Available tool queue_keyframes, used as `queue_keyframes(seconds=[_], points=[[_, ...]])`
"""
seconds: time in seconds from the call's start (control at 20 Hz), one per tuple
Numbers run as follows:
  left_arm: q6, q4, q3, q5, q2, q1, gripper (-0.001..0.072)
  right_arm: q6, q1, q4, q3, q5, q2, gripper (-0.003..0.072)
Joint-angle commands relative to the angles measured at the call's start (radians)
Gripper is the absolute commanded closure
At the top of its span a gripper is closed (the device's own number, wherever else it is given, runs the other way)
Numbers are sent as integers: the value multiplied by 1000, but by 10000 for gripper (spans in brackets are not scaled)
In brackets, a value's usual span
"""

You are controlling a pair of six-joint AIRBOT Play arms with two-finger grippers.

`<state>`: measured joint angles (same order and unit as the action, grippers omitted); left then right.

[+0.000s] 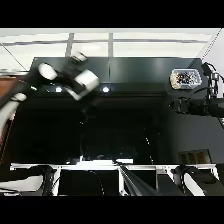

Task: Fold the box and place the chain.

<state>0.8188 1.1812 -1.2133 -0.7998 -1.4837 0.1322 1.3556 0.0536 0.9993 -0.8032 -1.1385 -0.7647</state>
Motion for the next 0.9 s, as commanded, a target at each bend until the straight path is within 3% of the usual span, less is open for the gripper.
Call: queue_keyframes(seconds=[0.0, 0.2, 0.4, 0.6, 0.7, 0.75, 0.8, 0.85], points=[[115, 20, -137, -28, -64, -293, 399, 4, 0, -3, -1, 13, 0, 670], [207, 151, -413, -134, -254, -436, 399, 80, -12, -14, -1, 54, 0, 670], [271, 155, -668, -251, -482, -452, 399, 80, -39, -11, 0, 149, -2, 670], [314, 154, -810, -277, -633, -442, 398, 81, -39, -11, 1, 138, -2, 670], [318, 154, -813, -243, -653, -442, 387, 81, -39, -11, 0, 127, -2, 670], [318, 154, -814, -227, -653, -442, 146, 81, -39, -11, 1, 124, -2, 670], [330, 154, -822, -224, -649, -442, -6, 81, -39, -11, 1, 119, -2, 670], [341, 154, -844, -230, -639, -442, -6, 81, -39, -11, 1, 113, -2, 670]])
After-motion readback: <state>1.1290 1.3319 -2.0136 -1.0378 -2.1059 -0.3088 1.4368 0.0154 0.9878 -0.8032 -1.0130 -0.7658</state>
